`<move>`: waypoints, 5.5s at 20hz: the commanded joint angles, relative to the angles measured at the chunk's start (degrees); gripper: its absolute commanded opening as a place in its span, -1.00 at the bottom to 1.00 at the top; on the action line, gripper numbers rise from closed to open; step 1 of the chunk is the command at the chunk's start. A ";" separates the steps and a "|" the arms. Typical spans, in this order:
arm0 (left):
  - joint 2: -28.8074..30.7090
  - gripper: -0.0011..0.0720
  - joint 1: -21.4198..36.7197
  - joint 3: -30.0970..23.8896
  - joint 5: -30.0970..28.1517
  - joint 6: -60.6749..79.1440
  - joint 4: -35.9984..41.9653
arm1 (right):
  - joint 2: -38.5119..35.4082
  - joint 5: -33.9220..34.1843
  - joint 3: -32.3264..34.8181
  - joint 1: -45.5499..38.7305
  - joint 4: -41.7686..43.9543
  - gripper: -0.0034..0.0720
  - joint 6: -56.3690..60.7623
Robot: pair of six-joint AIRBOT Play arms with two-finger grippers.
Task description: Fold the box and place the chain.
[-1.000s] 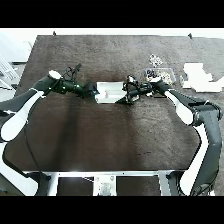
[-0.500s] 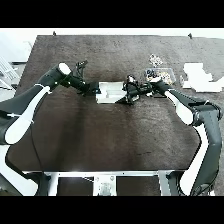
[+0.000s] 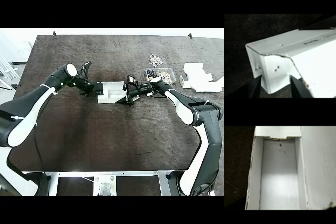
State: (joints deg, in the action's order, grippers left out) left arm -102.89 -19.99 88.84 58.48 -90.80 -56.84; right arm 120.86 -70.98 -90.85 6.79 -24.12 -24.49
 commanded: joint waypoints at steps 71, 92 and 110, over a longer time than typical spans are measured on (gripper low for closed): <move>-18.05 0.15 -5.81 27.98 21.51 -19.69 -24.61 | -0.04 -0.04 0.00 0.02 0.11 0.63 0.00; -17.73 0.49 -6.73 27.98 19.61 -18.18 -24.57 | -0.04 -0.04 0.00 0.02 0.11 0.63 0.00; -17.25 0.48 -6.69 30.05 24.13 -15.58 -24.35 | -0.04 -0.04 0.00 0.02 0.11 0.63 0.00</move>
State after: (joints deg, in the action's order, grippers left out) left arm -120.18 -26.70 118.83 82.19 -107.18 -81.58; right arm 120.86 -71.02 -90.85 6.79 -24.01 -24.51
